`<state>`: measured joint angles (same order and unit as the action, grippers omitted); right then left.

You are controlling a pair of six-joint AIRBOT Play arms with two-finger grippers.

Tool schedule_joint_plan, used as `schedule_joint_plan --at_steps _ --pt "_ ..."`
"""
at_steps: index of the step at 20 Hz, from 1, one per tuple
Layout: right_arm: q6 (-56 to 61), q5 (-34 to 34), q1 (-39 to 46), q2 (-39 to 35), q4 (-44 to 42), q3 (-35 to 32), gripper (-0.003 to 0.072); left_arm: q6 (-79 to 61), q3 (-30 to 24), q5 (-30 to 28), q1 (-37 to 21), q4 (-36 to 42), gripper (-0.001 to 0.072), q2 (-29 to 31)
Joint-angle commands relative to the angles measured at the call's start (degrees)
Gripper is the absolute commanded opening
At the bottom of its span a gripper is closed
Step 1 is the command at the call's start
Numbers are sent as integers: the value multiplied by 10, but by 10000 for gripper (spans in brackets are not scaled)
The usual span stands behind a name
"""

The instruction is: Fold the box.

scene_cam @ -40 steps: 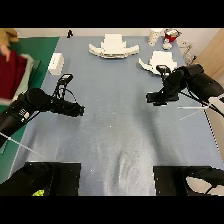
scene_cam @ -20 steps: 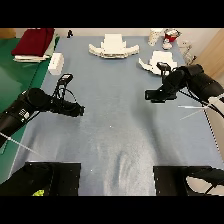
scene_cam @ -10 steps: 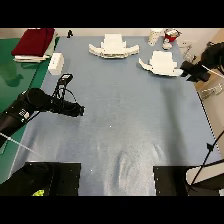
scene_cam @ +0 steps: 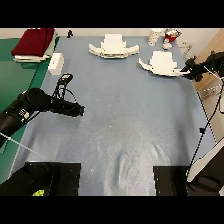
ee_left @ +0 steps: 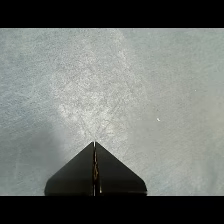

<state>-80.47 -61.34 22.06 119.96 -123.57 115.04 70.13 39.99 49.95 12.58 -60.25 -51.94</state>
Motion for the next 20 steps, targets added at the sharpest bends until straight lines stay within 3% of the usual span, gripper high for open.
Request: schedule_joint_plan --at_steps 1,4,5,10,13,16,20 --pt "-17 9 -6 46 -53 25 357 0 0 0 0 0 13 0" --pt "-37 9 -8 50 -63 25 118 0 0 0 0 0 13 0" --pt "-54 -1 -7 47 -74 25 -4 0 0 0 0 0 13 0" --pt "-103 -90 -16 1 -66 20 -7 0 0 0 0 0 13 0" --pt "-104 -117 -30 -67 3 -39 -8 0 0 0 0 0 13 0" --pt "-94 -113 -44 -168 47 -167 -8 0 0 0 0 0 13 0" --pt "-91 -52 -62 -352 41 -429 -7 0 0 0 0 0 13 0"
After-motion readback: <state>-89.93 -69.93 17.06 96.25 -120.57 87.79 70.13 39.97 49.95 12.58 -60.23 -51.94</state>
